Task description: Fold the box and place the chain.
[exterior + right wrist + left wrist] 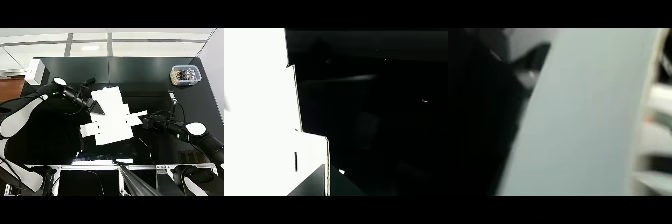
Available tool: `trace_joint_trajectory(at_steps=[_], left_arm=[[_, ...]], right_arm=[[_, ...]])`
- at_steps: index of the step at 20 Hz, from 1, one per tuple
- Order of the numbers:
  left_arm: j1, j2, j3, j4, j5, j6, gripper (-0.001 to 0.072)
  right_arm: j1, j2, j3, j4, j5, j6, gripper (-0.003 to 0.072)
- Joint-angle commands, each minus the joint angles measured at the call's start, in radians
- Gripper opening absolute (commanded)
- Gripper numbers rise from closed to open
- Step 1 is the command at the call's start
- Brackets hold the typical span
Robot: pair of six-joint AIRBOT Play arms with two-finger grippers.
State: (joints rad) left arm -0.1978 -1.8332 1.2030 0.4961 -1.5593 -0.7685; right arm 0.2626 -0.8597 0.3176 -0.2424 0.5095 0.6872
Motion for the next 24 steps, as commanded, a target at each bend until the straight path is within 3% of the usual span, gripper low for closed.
trace_joint_trajectory(at_steps=[1, 2, 4, 6, 8, 9, 10, 11, 14, 16, 18, 20, 22, 24], left_arm=[[-0.014, -0.021, 0.060, 0.129, -0.077, 0.067, 0.0392], [-0.014, -0.021, 0.066, 0.145, -0.076, 0.071, 0.0348], [-0.014, -0.022, 0.069, 0.146, -0.076, 0.090, 0.0329], [-0.015, -0.024, 0.069, 0.146, -0.073, 0.109, 0.0154], [-0.014, -0.024, 0.069, 0.145, -0.058, 0.115, 0.0058], [-0.014, -0.024, 0.069, 0.146, -0.048, 0.115, 0.0040], [-0.013, -0.024, 0.069, 0.145, -0.036, 0.114, 0.0028], [-0.013, -0.024, 0.070, 0.145, -0.032, 0.114, 0.0027], [-0.013, 0.000, 0.071, 0.151, -0.037, 0.085, 0.0024], [-0.016, 0.055, 0.058, 0.151, -0.039, 0.077, 0.0022], [-0.030, 0.167, -0.022, 0.142, 0.023, 0.116, 0.0022], [-0.051, 0.321, -0.181, 0.069, 0.185, 0.291, 0.0024], [-0.081, 0.447, -0.335, -0.018, 0.411, 0.532, 0.0024], [-0.119, 0.499, -0.386, 0.009, 0.526, 0.774, 0.0024]], right_arm=[[0.001, 0.001, 0.000, 0.000, -0.002, 0.000, 0.0010], [0.001, 0.001, 0.000, 0.000, -0.002, 0.000, 0.0010], [0.001, 0.001, 0.000, 0.000, -0.002, 0.001, 0.0010], [0.001, 0.001, 0.000, 0.000, -0.001, 0.001, 0.0010], [0.001, 0.001, 0.000, 0.000, -0.001, 0.000, 0.0012], [0.001, 0.001, 0.000, -0.001, -0.002, 0.000, 0.0088], [0.001, 0.001, 0.000, -0.001, -0.007, 0.000, 0.0407], [-0.002, 0.002, 0.003, -0.002, -0.008, 0.000, 0.0667], [-0.082, 0.004, 0.086, -0.198, 0.122, 0.001, 0.0678], [-0.170, 0.005, 0.201, -0.421, 0.304, 0.035, 0.0678], [-0.242, 0.004, 0.319, -0.609, 0.487, 0.051, 0.0678], [-0.282, 0.004, 0.383, -0.735, 0.571, 0.050, 0.0678], [-0.287, 0.003, 0.388, -0.803, 0.550, 0.048, 0.0678], [-0.286, 0.003, 0.388, -0.834, 0.510, 0.049, 0.0678]])
